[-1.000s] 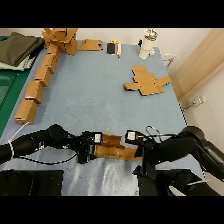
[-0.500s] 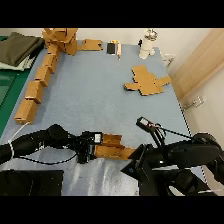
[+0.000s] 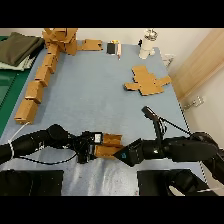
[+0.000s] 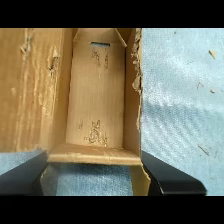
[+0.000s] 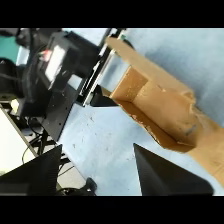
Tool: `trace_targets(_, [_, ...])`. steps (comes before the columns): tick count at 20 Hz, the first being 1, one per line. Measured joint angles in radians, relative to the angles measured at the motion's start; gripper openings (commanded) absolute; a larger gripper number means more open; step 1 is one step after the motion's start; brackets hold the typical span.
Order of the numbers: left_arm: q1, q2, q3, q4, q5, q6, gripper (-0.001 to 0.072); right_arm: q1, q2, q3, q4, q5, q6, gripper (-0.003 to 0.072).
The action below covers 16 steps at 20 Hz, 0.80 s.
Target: Fold the box.
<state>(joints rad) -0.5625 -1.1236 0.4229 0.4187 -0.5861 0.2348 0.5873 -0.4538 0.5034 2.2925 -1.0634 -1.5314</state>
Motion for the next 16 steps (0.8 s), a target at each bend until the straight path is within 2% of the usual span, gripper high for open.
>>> trace_targets(1, [0.0,0.0,0.0,-0.001,0.0,0.0,0.0578,0.0,-0.018,0.0,0.001,0.004,0.011,0.0338])
trace_targets(2, [0.0,0.0,0.0,-0.003,0.001,0.0,0.0578,0.0,-0.037,0.0,0.001,0.01,0.017,0.0137])
trace_targets(3, [0.0,0.0,0.0,-0.003,0.002,0.0,0.0577,0.0,-0.061,0.0,0.0,0.016,0.024,0.0014])
trace_targets(12, [0.0,0.0,0.0,-0.006,0.002,0.003,0.0579,0.0,-0.301,0.0,-0.024,0.127,0.034,0.0004])
trace_targets(13, [0.0,0.0,0.0,-0.006,0.002,0.004,0.0607,0.0,-0.315,0.0,-0.027,0.137,0.034,0.0004])
trace_targets(14, [0.0,0.0,0.0,-0.006,0.001,0.004,0.0677,0.0,-0.326,0.0,-0.027,0.145,0.033,0.0004])
trace_targets(16, [0.0,0.0,0.0,-0.007,0.0,0.004,0.0676,0.0,-0.34,0.0,-0.03,0.158,0.032,0.0004])
